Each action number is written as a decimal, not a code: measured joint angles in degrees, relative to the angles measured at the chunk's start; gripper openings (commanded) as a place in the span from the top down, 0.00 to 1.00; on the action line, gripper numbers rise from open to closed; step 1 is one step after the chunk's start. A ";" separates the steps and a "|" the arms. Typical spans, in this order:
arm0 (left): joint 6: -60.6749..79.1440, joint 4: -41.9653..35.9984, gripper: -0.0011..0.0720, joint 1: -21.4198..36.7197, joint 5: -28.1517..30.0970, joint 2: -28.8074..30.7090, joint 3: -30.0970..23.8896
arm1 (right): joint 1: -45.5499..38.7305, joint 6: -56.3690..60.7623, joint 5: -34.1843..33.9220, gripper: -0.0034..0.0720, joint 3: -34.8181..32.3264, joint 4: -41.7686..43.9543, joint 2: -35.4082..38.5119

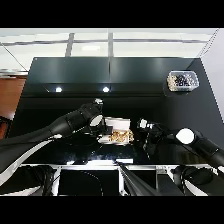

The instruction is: Fold the box and place the chain.

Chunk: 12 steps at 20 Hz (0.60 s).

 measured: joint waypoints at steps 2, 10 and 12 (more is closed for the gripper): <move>-0.02 0.00 0.94 0.00 0.02 0.00 0.00 | 0.31 -7.23 -0.39 0.04 -0.09 3.80 -1.66; 0.00 0.00 0.94 0.02 0.02 0.00 0.00 | 1.55 -16.76 -4.15 0.04 1.88 10.16 -7.85; -0.02 0.00 0.94 0.00 0.00 0.00 0.00 | 2.47 -17.29 -4.85 0.04 2.27 9.84 -9.35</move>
